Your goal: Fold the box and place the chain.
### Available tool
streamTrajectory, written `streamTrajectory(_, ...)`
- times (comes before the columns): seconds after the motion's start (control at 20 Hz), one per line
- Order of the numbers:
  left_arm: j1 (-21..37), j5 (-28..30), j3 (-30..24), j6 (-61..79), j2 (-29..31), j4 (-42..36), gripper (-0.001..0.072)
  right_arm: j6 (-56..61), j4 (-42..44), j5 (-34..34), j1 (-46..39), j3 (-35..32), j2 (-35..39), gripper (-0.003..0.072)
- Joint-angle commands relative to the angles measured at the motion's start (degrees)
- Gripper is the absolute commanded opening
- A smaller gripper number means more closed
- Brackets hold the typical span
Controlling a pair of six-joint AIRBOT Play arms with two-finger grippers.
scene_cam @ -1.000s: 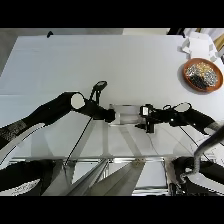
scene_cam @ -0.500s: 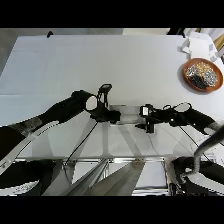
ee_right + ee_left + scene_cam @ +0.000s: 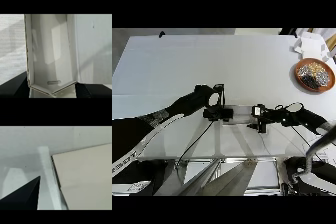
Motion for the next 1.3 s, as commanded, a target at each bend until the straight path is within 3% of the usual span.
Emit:
streamTrajectory(0.0,-1.36,-0.55,0.72,-3.39,-1.01,2.86,0.0458,0.02,0.02,0.02,-0.02,-0.02,0.04,0.0421)
streamTrajectory(0.25,-3.76,-0.09,0.72,-3.50,-2.19,3.02,0.0445,0.02,0.02,0.02,-0.02,-0.02,0.04,0.0421)
streamTrajectory(0.3,-3.78,-0.04,0.72,-3.54,-2.19,3.08,0.0381,0.02,0.00,0.02,-0.02,-0.02,0.04,0.0421)
streamTrajectory(0.4,-3.80,-0.20,0.72,-3.23,-2.16,3.26,0.0148,0.02,0.02,0.02,-0.02,-0.02,0.04,0.0421)
streamTrajectory(0.65,-3.85,-0.22,0.72,-4.81,-2.16,3.28,0.0125,0.02,0.02,0.02,-0.02,-0.02,0.04,0.0421)
streamTrajectory(0.75,-3.87,-0.20,0.72,-4.92,-2.14,3.26,0.0006,0.02,0.02,0.02,-0.02,-0.02,0.04,0.0421)
streamTrajectory(1.15,-3.80,-3.43,0.72,-8.11,-2.14,5.77,0.0022,0.02,0.02,0.02,-0.02,-0.02,0.04,0.0421)
streamTrajectory(1.2,-3.80,-3.41,0.72,-8.13,-2.14,5.49,0.0103,0.02,0.02,0.02,-0.02,-0.02,0.04,0.0421)
streamTrajectory(1.25,-3.82,-3.41,0.74,-8.15,-2.14,5.11,0.0242,0.02,0.02,0.02,-0.02,-0.02,0.04,0.0421)
